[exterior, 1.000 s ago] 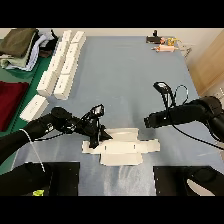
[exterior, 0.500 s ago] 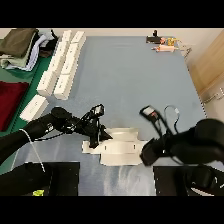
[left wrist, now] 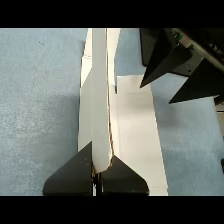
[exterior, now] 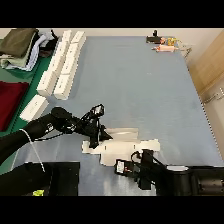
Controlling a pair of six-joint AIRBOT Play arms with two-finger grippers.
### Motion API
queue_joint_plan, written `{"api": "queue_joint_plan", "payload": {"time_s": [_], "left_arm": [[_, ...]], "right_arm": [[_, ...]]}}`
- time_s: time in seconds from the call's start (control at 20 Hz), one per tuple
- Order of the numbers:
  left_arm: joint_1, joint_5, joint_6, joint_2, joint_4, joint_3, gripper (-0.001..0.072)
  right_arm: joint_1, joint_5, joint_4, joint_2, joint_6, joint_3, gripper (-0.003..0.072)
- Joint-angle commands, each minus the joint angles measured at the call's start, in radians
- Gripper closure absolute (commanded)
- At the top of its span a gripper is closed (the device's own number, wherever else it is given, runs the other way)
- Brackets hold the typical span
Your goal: Fold the box.
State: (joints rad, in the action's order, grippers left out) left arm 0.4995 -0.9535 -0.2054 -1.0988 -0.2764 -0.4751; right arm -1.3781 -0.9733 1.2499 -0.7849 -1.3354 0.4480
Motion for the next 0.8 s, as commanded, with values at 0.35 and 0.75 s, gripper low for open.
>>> {"api": "queue_joint_plan", "payload": {"time_s": [0.35, 0.75], "left_arm": [[0.000, 0.000, 0.000, 0.000, 0.000, -0.001, 0.0696], [0.000, 0.000, 0.000, 0.000, 0.000, -0.001, 0.0696]], "right_arm": [[-0.031, -0.011, -0.300, -0.111, 0.317, 0.034, 0.0126], [-0.030, -0.128, -0.299, -0.099, 0.484, 0.071, 0.0105]]}}
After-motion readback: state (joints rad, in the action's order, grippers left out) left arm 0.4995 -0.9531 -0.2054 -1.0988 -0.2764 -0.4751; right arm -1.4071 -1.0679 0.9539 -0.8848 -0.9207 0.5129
